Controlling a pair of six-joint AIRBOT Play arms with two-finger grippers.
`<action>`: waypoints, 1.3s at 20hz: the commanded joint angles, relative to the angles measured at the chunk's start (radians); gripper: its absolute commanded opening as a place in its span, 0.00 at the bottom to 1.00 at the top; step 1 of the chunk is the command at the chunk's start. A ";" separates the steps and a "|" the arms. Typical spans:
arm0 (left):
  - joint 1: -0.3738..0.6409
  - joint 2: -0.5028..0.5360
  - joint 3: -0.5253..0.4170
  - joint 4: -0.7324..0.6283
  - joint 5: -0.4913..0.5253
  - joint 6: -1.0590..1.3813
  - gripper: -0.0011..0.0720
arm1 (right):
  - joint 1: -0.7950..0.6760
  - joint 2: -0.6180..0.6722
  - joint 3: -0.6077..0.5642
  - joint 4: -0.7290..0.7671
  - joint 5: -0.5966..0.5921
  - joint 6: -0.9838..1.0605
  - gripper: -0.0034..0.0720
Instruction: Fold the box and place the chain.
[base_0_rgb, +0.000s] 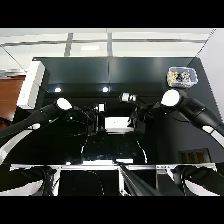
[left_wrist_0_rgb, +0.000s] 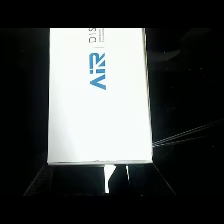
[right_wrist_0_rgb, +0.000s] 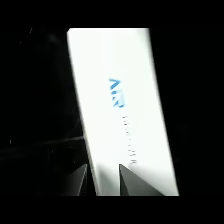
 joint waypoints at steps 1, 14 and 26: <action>0.000 0.001 0.001 0.000 0.003 0.002 0.69 | -0.064 0.039 0.019 0.016 0.047 0.360 0.06; 0.000 0.001 0.001 0.000 0.003 0.002 0.69 | -0.104 -0.082 -0.214 0.487 -0.132 0.459 0.07; 0.001 0.007 0.015 0.000 0.002 0.002 0.70 | -0.221 -0.045 -0.113 0.340 0.194 0.386 0.06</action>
